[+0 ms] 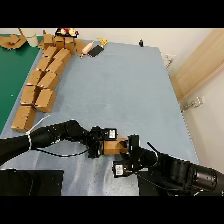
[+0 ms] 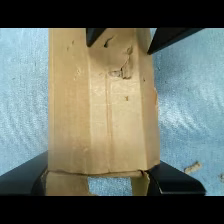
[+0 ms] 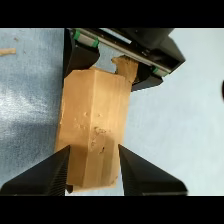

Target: Fold the box.

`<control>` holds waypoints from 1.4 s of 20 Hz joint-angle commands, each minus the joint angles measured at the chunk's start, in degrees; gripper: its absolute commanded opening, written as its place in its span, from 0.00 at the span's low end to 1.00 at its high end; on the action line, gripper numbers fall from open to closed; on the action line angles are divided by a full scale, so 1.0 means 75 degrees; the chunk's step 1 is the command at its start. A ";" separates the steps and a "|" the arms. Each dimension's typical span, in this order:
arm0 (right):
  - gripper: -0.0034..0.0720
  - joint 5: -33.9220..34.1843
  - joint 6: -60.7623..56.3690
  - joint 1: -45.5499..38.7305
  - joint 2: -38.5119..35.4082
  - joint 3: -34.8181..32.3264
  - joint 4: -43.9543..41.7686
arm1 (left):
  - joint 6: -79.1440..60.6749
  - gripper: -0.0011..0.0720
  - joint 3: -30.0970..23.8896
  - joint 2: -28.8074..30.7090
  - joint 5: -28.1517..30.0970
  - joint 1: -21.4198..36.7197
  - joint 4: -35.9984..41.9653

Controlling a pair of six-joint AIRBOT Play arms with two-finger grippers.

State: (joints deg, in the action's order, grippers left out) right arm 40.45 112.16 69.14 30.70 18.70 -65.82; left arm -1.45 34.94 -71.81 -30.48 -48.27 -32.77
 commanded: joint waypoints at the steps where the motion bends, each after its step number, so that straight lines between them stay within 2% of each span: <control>1: 0.69 0.0087 -0.0335 0.0321 0.0012 -0.0015 0.0321 | -0.0003 0.71 0.0000 0.0003 -0.0006 0.0003 -0.0003; 6: 0.69 0.0079 -0.1510 0.0778 0.0012 -0.0265 0.0810 | -0.0003 0.71 0.0000 0.0003 -0.0006 0.0006 0.0000; 10: 0.69 0.0108 -0.2853 0.1233 0.0012 -0.0437 0.2165 | -0.0003 0.71 0.0000 0.0003 -0.0006 0.0003 -0.0003; 16: 0.67 0.0172 -0.3104 0.1239 0.0338 -0.0437 0.2655 | -0.0003 0.71 0.0000 0.0003 -0.0003 0.0006 -0.0003; 20: 0.52 0.0160 -0.3104 0.1419 0.0323 -0.0423 0.2678 | -0.0003 0.71 0.0000 0.0003 -0.0006 0.0003 -0.0003; 22: 0.50 0.0140 -0.3104 0.1472 0.0326 -0.0423 0.2669 | -0.0003 0.71 0.0000 0.0003 -0.0006 0.0003 0.0000; 24: 0.36 0.0149 -0.3104 0.1638 0.0326 -0.0423 0.2710 | -0.0003 0.71 0.0000 0.0003 -0.0003 0.0003 0.0000; 28: 0.31 0.0280 -0.3101 0.1702 0.0323 -0.0411 0.2751 | -0.0003 0.71 0.0000 0.0003 -0.0003 0.0003 0.0000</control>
State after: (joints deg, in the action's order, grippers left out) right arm 41.93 88.97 81.43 33.10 15.51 -45.47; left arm -1.45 34.94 -71.81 -30.55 -48.25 -32.80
